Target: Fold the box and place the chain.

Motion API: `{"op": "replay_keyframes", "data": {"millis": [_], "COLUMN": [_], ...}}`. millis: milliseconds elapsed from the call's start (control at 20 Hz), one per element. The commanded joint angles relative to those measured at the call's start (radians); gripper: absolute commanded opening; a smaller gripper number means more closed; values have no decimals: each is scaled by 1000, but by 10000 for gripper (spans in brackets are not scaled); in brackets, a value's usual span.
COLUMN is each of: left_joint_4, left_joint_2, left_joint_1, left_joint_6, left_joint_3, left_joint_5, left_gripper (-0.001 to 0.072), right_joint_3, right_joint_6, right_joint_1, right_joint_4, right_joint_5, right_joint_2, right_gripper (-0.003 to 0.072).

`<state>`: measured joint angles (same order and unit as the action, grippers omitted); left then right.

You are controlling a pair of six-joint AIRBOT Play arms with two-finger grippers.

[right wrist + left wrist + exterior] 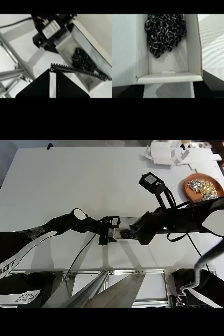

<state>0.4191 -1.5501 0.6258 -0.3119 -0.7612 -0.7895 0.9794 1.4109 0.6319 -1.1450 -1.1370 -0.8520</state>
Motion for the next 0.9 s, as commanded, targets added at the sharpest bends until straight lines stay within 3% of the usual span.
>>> {"op": "replay_keyframes", "data": {"millis": [0,250,350,400,650,850], "left_joint_4": [0,0,0,0,0,0], "left_joint_2": [0,0,0,0,0,0], "left_joint_1": [-1,-1,-1,-1,-1,-1], "left_joint_6": [0,0,0,0,0,0], "left_joint_3": [0,0,0,0,0,0], "left_joint_5": [0,0,0,0,0,0], "left_gripper": [144,144,144,144,144,144], "right_joint_3": [-2,-2,-2,-2,-1,-1], "right_joint_6": [42,157,161,161,160,159], "right_joint_1": [46,46,46,46,14,-155], "right_joint_4": [-34,-164,-164,-166,-163,-197], "right_joint_5": [106,100,92,87,37,-8], "right_joint_2": [-40,-188,-241,-256,-208,-148], "right_gripper": [16,19,117,131,131,131]}}
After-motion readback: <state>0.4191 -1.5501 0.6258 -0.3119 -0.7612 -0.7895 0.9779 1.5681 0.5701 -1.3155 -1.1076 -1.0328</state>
